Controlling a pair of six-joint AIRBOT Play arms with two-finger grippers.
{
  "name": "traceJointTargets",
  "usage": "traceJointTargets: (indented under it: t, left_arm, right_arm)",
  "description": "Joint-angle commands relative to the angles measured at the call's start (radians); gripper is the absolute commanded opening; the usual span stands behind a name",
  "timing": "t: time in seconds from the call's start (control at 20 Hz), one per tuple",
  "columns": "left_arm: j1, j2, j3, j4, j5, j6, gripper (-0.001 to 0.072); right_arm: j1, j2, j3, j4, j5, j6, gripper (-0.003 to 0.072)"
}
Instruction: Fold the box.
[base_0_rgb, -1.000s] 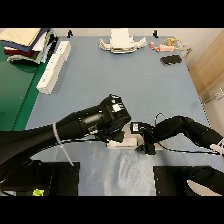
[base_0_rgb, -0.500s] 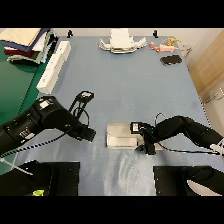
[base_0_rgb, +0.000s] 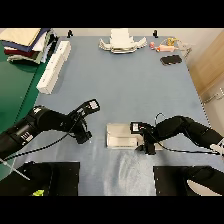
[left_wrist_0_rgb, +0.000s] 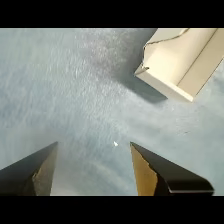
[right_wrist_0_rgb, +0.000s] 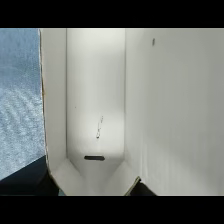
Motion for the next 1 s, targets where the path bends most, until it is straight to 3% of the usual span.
traceJointTargets:
  t: [0.0,0.2,0.3,0.55,0.95]
  left_arm:
    - [0.044,-0.010,-0.091,-0.178,0.143,0.418,0.0700]
    - [0.038,-0.082,-0.177,-0.517,0.151,0.823,0.0700]
    - [0.016,-0.144,-0.182,-0.620,0.169,0.949,0.0700]
    - [-0.024,-0.252,-0.181,-0.666,0.298,1.034,0.0700]
    - [-0.076,-0.284,-0.179,-0.752,0.330,1.121,0.0701]
  right_arm:
    - [0.000,0.001,0.001,0.000,0.000,0.000,0.0462]
    - [0.000,0.001,0.001,0.000,0.000,0.000,0.0462]
    - [0.000,0.001,0.001,0.000,0.000,0.000,0.0462]
    - [0.000,0.001,0.001,0.000,0.000,0.000,0.0462]
    - [0.000,0.001,0.001,0.000,0.000,0.000,0.0462]
